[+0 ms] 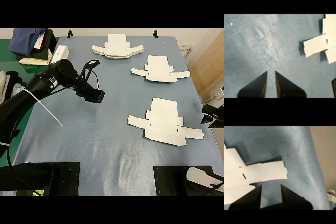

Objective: Fold the box.

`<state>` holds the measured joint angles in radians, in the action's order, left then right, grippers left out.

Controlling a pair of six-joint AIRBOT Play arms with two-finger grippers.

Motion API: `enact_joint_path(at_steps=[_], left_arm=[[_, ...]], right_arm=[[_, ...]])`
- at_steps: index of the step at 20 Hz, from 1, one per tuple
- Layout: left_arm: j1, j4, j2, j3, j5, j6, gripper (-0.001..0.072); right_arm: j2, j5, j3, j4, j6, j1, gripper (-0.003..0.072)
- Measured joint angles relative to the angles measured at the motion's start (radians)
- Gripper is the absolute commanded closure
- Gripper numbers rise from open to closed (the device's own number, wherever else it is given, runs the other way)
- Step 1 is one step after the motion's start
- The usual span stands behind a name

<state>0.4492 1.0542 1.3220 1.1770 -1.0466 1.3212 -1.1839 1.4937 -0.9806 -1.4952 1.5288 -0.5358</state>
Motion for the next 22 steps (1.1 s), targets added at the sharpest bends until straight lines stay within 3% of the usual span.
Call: enact_joint_path(at_steps=[8, 16, 18, 20, 22], left_arm=[[0.0, -0.124, 0.0, 0.003, -0.039, 0.003, 0.0051], [-0.004, -0.156, 0.0, 0.003, -0.151, 0.003, 0.0051], [-0.003, -0.162, 0.0, 0.003, -0.162, 0.003, 0.0051], [-0.003, -0.162, 0.0, 0.003, -0.176, 0.003, 0.0051], [-0.002, -0.168, 0.0, 0.003, -0.178, 0.003, 0.0051]], right_arm=[[-0.101, -0.028, 0.019, 0.112, -0.173, -0.237, 0.0311], [-0.231, 0.014, 0.019, 0.214, -0.343, -0.317, 0.0314], [-0.25, 0.029, 0.019, 0.236, -0.38, -0.32, 0.041], [-0.261, 0.044, 0.019, 0.263, -0.418, -0.323, 0.0429], [-0.267, 0.059, 0.019, 0.301, -0.449, -0.325, 0.0563]])
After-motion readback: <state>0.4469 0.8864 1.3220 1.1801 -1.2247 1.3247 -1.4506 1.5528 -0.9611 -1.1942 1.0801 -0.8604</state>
